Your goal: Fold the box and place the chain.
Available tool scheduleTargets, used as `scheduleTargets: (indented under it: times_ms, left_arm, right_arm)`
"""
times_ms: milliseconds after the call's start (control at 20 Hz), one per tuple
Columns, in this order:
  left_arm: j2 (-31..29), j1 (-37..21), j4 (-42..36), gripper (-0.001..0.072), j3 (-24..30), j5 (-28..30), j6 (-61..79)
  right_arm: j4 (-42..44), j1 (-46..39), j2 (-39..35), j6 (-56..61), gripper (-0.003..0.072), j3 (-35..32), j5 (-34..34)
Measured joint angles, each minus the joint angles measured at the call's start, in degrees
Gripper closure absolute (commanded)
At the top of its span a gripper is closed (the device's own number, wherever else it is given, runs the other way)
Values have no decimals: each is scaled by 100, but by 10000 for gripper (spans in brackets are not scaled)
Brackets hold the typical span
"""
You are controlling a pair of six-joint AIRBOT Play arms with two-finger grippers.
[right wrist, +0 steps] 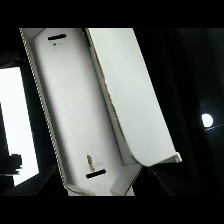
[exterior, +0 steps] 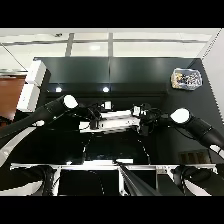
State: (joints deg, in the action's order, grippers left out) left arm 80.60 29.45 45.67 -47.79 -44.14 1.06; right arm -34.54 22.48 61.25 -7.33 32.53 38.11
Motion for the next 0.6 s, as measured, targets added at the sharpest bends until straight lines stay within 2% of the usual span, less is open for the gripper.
scheduleTargets:
  times_ms: [600]
  left_arm:
    - [0,79,-9,684,0,-190,26]
  right_arm:
    - [-164,-125,79,31,63,-57,487]
